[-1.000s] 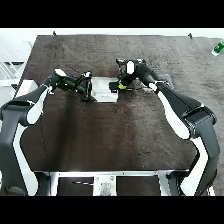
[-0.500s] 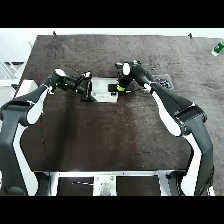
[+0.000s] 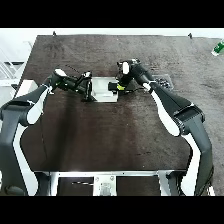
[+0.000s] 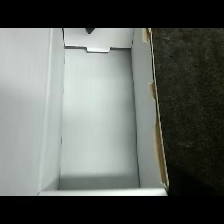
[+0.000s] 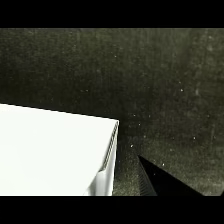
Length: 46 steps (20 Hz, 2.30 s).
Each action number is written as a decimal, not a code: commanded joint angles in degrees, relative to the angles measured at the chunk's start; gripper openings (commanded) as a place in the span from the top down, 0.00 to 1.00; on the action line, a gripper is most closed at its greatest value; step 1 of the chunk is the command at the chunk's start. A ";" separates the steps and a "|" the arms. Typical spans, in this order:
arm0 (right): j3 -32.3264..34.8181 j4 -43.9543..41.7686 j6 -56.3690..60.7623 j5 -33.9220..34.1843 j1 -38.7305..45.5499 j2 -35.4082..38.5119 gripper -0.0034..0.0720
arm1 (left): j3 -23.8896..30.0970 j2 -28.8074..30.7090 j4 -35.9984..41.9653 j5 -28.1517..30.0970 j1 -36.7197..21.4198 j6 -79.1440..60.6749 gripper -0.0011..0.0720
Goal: Fold the box and place the chain.
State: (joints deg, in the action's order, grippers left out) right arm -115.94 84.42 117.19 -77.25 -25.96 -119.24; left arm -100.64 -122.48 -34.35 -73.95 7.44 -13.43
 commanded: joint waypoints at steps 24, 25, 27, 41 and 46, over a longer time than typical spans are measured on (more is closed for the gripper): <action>-0.26 4.59 4.07 3.41 -1.84 -1.49 0.94 | -0.07 0.04 -0.07 0.07 -0.04 -0.07 0.29; -0.26 4.59 4.07 3.50 -1.81 -1.46 0.94 | -0.07 0.04 -0.07 0.04 -0.04 -0.07 0.29; -0.31 4.57 4.09 3.52 -1.81 -1.22 0.76 | -0.07 0.04 -0.07 0.04 -0.04 -0.07 0.29; -0.31 5.22 -11.43 -4.13 -1.77 9.46 0.38 | -0.07 0.04 -0.07 0.07 -0.04 -0.07 0.29; 3.87 16.35 -13.42 3.17 -1.20 19.08 0.38 | -0.07 0.04 -0.11 0.07 -0.04 -0.04 0.29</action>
State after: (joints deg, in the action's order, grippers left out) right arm -114.45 94.89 106.17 -77.08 -27.57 -105.16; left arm -100.66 -122.48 -34.46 -73.93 7.42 -13.47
